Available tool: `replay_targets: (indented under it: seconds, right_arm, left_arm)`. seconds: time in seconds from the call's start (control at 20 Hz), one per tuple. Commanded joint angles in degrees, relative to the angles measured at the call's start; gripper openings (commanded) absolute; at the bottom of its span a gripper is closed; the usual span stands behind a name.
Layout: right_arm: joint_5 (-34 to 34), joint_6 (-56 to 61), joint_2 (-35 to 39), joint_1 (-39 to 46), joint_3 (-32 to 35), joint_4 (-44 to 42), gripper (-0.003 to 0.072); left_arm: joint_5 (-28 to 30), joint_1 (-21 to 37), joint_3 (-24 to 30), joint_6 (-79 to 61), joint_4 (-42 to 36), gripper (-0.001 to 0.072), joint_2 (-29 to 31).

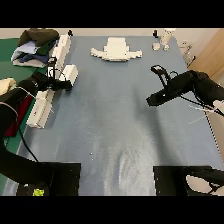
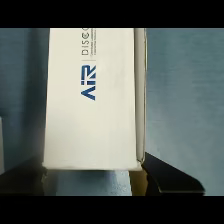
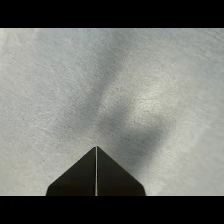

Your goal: Fold the box.

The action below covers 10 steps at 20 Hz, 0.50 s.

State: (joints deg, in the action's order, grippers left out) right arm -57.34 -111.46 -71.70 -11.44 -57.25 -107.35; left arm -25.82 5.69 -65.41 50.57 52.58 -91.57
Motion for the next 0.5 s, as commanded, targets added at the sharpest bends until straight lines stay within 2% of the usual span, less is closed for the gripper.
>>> replay_targets:
  seconds: [0.0, 0.15, 0.45]
  right_arm:
    - [0.0, 0.0, 0.0, 0.0, 0.0, 0.0, 0.0006]
    - [0.0, 0.0, 0.0, 0.0, 0.0, 0.0, 0.0006]
    - [0.0, 0.0, 0.0, 0.0, 0.0, 0.0, 0.0006]
  left_arm:
    - [-2.3, 1.8, -7.8, 2.3, 0.3, 0.0421, -7.2]
    - [-3.1, 1.9, -11.9, 6.8, 2.8, 0.0422, -10.5]
    - [-2.7, 1.9, -13.2, 7.3, 8.2, 0.0421, -10.9]
